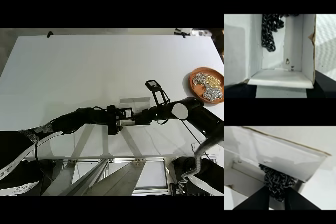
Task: Fold the box and place the chain.
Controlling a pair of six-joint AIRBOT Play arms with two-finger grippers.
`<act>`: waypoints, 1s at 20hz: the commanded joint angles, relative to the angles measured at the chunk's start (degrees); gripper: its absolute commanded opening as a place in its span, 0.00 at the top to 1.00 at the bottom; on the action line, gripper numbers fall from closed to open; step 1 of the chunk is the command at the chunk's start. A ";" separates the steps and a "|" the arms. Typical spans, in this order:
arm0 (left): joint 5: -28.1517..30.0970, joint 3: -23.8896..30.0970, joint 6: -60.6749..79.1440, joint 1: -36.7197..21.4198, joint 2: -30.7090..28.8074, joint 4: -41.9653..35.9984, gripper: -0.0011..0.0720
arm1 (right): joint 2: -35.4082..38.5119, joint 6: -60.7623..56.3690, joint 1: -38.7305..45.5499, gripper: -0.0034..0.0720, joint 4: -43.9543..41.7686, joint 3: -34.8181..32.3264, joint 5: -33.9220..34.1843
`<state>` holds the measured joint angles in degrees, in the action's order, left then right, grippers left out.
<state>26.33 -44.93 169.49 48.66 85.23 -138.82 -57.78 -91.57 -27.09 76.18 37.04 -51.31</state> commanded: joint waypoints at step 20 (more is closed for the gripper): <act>0.00 0.02 0.02 0.00 -0.04 0.02 0.80 | -0.42 -3.13 -5.46 0.52 -5.97 0.00 7.19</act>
